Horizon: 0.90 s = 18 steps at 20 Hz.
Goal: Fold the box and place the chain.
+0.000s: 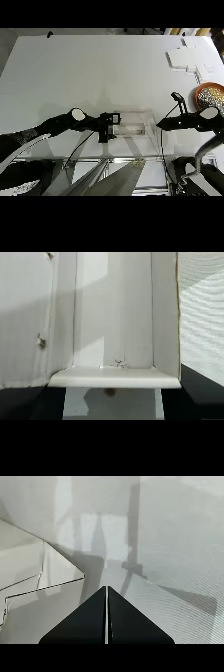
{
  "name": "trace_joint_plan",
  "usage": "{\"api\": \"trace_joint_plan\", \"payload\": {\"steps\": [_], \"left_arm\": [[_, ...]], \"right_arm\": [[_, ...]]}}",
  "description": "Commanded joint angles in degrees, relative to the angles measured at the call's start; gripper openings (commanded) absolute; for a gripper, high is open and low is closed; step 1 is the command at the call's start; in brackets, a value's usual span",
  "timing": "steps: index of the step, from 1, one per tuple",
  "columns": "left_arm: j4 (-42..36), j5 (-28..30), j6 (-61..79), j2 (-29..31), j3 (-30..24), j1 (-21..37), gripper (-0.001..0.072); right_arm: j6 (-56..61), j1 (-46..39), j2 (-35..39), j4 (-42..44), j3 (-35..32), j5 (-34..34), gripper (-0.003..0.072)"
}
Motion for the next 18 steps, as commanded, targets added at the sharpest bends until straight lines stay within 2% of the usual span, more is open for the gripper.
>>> {"api": "trace_joint_plan", "payload": {"steps": [1,7,10,11,13,14,16,18], "left_arm": [[0.0,0.0,0.0,0.0,0.1,0.0,0.0173],[0.0,-0.1,0.0,0.0,0.1,0.0,0.0173],[0.0,0.0,0.0,0.0,0.1,0.0,0.0173],[0.0,-0.1,0.0,0.0,0.1,0.0,0.0173],[0.0,0.0,0.0,0.0,0.1,0.0,0.0173],[0.0,0.0,0.0,0.0,0.1,0.0,0.0173],[0.0,0.0,0.0,0.0,0.1,0.0,0.0173],[0.0,0.0,0.0,0.0,0.1,0.0,0.0173]], "right_arm": [[2.9,-0.7,0.0,-0.8,0.0,1.8,0.0012],[5.4,5.6,-1.8,-0.6,-1.0,2.0,0.0013],[5.4,5.9,-1.2,0.9,-1.0,2.7,0.0019],[5.4,5.9,-0.6,1.2,-1.0,3.0,0.0057],[5.4,5.9,0.6,2.4,-1.0,4.1,0.0059],[5.4,5.9,1.2,3.6,-1.0,4.7,0.0085],[5.4,5.9,2.3,5.8,-1.0,5.3,0.0185],[5.4,5.9,3.4,7.6,-1.0,5.7,0.0205]]}}
